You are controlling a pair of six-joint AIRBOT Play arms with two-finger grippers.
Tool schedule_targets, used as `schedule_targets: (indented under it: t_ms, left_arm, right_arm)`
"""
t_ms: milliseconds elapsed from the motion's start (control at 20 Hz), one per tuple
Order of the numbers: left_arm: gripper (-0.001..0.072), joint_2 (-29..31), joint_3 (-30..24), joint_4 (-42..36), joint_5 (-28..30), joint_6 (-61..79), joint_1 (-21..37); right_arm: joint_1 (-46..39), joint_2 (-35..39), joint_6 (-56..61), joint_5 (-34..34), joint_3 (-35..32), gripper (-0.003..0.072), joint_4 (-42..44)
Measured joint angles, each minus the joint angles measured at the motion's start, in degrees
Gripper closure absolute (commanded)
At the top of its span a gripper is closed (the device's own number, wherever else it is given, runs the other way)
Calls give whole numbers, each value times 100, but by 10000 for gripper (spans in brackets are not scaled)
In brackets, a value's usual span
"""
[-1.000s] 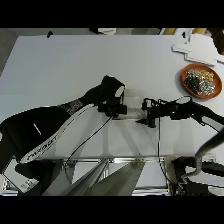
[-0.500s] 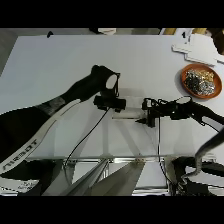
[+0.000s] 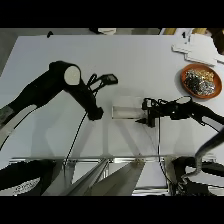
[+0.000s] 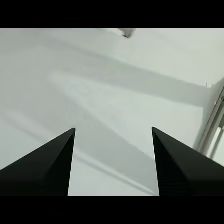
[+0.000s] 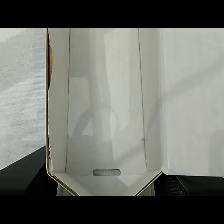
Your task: Fold the box and place the chain.
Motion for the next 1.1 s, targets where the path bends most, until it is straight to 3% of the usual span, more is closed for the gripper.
schedule_targets:
  t_ms: [50,200,400,700,1100]
  left_arm:
    - [16,28,-376,-402,323,1156,118]
    - [16,-219,-1095,-1659,1335,3727,358]
    - [11,-802,-1412,-2734,1875,5595,487]
    - [6,-1340,-1508,-3770,2028,6627,748]
    - [3,-1307,-1615,-3974,1919,6813,1215]
  right_arm:
    - [0,0,0,0,0,287,0]
    - [0,2,0,0,0,287,0]
    - [0,0,0,0,0,287,0]
    - [-7,2,20,-9,0,287,7]
    - [0,2,-2,-4,2,287,2]
